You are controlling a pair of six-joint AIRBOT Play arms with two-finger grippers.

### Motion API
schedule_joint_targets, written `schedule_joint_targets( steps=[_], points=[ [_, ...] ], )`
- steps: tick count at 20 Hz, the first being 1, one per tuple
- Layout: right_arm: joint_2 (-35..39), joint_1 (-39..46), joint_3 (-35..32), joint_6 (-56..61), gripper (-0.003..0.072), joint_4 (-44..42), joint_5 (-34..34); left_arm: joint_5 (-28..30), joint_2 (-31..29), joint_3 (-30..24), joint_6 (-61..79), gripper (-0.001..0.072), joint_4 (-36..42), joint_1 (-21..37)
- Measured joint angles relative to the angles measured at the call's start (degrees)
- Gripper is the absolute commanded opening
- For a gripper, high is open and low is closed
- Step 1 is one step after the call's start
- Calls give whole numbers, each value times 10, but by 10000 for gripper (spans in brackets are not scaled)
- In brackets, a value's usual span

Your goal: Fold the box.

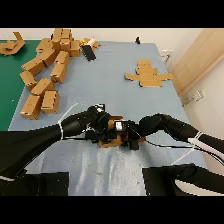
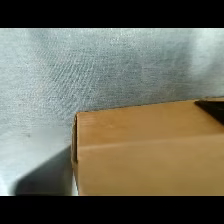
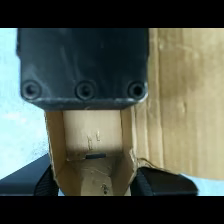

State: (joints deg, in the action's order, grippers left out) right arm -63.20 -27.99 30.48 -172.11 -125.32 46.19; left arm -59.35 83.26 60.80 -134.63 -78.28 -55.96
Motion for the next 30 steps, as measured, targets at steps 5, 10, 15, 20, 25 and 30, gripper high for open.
schedule_joint_targets(
  steps=[5,10,15,20,25,30],
  points=[
    [0,1,0,0,511,1,0,-6,3,2,-1,15,-4,-1],
    [0,1,0,0,511,0,0,-4,3,2,0,16,0,-1],
    [0,0,0,-1,511,-3,-1,12,3,3,2,546,17,-2],
    [0,0,0,-1,511,-2,1,0,2,2,0,546,14,-1],
    [0,0,0,0,511,0,0,-13,-21,3,0,537,11,9],
    [0,0,0,0,511,0,0,-46,-75,3,0,537,0,41]
  ],
)
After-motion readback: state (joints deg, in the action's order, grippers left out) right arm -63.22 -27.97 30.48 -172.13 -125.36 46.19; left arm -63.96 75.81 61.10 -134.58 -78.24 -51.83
